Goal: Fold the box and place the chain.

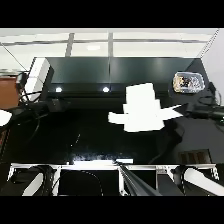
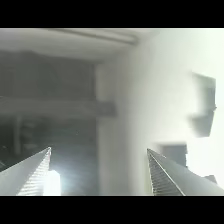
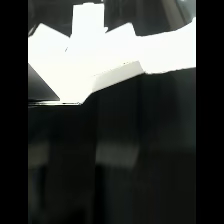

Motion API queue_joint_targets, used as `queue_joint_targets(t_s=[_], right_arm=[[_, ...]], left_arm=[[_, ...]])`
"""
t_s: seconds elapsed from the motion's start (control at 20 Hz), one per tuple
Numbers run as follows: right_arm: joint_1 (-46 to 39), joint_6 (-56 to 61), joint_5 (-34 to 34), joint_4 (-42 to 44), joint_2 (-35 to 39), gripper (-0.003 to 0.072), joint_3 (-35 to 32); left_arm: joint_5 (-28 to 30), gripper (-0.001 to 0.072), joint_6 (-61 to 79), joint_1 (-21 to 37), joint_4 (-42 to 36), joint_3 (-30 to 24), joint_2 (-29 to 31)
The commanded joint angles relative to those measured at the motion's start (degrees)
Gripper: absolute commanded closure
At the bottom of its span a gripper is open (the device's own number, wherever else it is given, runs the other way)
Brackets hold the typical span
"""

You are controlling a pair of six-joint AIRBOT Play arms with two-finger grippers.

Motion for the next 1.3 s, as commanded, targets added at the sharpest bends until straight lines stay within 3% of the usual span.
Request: queue_joint_targets(t_s=[0.0, 0.1, 0.25, 0.4, 0.65, 0.8, 0.95, 1.0, 1.1, 1.25], right_arm=[[10.5, -7.3, -7.0, 12.0, 9.0, 0.0674, -10.5], [16.0, -8.6, -9.0, 13.1, 10.3, 0.0674, -13.0], [21.3, -8.6, -12.2, 12.9, 10.3, 0.0674, -13.3], [22.3, -8.5, -12.2, 12.6, 10.3, 0.0674, -13.3], [22.3, -8.5, -12.1, 12.2, 10.3, 0.0674, -13.4], [22.3, -8.5, -11.2, 12.2, 10.3, 0.0674, -13.4], [22.3, -8.5, -10.3, 12.2, 10.3, 0.0674, -13.3], [22.3, -8.5, -10.3, 12.2, 10.3, 0.0674, -13.3], [22.3, -8.5, -10.3, 12.2, 10.3, 0.0674, -13.3], [22.3, -8.5, -10.3, 12.2, 10.3, 0.0674, -13.3]], left_arm=[[1.0, 0.0008, 0.3, -9.2, -4.4, 0.0, -4.9], [4.5, 0.0008, 0.0, -16.1, -8.1, 0.0, -9.9], [6.3, 0.0008, 5.7, -18.5, -21.3, 1.5, -20.5], [-0.1, 0.0008, 15.8, -17.7, -29.7, 5.3, -30.9], [-11.6, 0.0008, 29.6, -17.0, -35.0, 12.8, -42.9], [-19.3, 0.0008, 33.0, -17.0, -35.4, 20.0, -50.5], [-32.5, 0.0116, 37.3, -17.0, -33.2, 26.6, -56.4], [-35.8, 0.0116, 37.3, -17.0, -30.1, 28.5, -57.8], [-37.6, 0.0117, 37.1, -17.0, -23.7, 30.0, -58.4], [-38.0, 0.0228, 37.4, -17.0, -20.2, 30.3, -58.4]])
